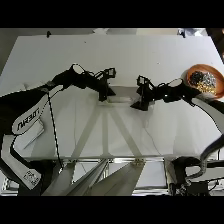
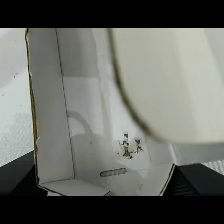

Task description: Fold the box and place the chain.

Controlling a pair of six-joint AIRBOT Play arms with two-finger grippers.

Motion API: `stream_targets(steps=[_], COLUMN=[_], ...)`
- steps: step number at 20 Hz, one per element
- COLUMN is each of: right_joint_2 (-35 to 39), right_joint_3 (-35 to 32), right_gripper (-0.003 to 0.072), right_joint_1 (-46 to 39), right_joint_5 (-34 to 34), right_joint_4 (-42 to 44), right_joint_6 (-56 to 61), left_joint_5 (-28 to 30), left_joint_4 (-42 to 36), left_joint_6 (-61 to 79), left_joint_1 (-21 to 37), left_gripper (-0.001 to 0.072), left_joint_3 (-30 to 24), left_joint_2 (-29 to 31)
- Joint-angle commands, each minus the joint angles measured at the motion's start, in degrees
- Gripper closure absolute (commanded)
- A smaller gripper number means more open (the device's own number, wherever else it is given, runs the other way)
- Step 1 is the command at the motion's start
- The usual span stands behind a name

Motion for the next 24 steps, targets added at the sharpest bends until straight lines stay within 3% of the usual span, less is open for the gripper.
stream_targets(steps=[1,15,20,24], right_joint_2=[-1.1,-2.4,-3.2,-3.2], right_joint_3=[0.0,2.7,2.7,2.7], right_gripper=[0.0004,0.0004,0.0004,0.0004], right_joint_1=[-0.2,-0.2,-0.2,-0.2], right_joint_5=[0.5,1.7,3.0,3.0], right_joint_4=[-0.1,0.6,-6.5,-6.7], right_joint_6=[-0.1,-1.2,-1.3,-1.3], left_joint_5=[0.0,0.1,0.1,0.1], left_joint_4=[0.0,0.0,0.0,0.0], left_joint_6=[0.0,0.0,0.0,0.0], left_joint_1=[0.0,0.0,0.0,0.0], left_gripper=[0.0701,0.0701,0.0701,0.0701], left_joint_3=[0.0,0.0,0.0,0.0], left_joint_2=[0.0,0.0,0.0,0.0])
